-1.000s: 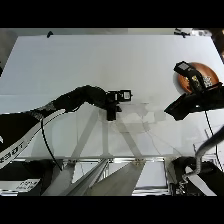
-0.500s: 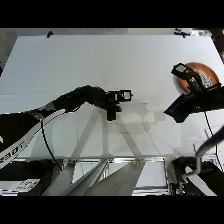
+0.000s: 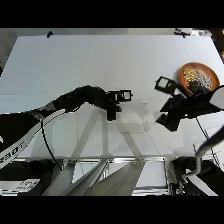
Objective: Fold the box and place the chain.
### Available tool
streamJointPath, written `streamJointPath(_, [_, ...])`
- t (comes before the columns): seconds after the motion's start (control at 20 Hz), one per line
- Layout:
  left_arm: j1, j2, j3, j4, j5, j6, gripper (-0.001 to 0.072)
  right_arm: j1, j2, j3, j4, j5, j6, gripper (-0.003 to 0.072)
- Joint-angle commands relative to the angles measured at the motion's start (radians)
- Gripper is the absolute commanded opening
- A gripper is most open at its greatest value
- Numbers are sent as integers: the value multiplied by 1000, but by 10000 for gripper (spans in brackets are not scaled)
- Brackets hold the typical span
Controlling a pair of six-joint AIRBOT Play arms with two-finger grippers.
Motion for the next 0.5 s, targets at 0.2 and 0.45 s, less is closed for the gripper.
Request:
streamJointPath(0.2, [0,0,0,0,0,0,15,247,-1,-195,-138,-69,-17,699])
streamJointPath(0.45, [0,0,0,0,1,0,15,246,-2,-329,-179,-328,47,703])
